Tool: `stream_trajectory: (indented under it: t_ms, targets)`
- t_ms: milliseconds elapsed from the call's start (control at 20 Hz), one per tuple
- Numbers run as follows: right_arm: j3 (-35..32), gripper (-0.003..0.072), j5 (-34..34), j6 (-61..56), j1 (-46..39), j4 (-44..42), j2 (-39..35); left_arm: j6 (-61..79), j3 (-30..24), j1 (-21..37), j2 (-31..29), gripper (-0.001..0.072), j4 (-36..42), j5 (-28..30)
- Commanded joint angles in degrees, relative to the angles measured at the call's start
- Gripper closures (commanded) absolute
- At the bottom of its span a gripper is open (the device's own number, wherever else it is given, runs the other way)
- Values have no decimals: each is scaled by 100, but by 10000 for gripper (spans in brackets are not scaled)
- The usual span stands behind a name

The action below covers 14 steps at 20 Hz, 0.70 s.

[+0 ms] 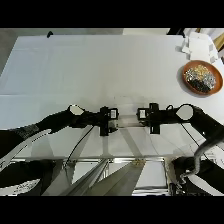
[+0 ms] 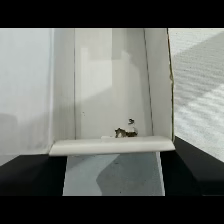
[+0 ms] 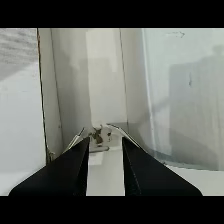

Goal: Fold the box and place the chain.

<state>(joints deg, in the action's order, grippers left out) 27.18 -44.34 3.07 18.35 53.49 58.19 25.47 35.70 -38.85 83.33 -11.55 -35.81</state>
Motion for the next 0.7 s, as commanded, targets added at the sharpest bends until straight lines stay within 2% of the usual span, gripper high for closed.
stream_trajectory:
  t_ms: [0,100,650]
  targets:
    - [-39,439,101,0,4,-103,2,2,0,-4,-2,459,-2,0]
    - [-39,344,138,0,17,-170,2,2,0,-4,-2,459,-2,2]
    - [-42,343,151,0,26,-170,2,2,0,-4,-2,459,-2,2]
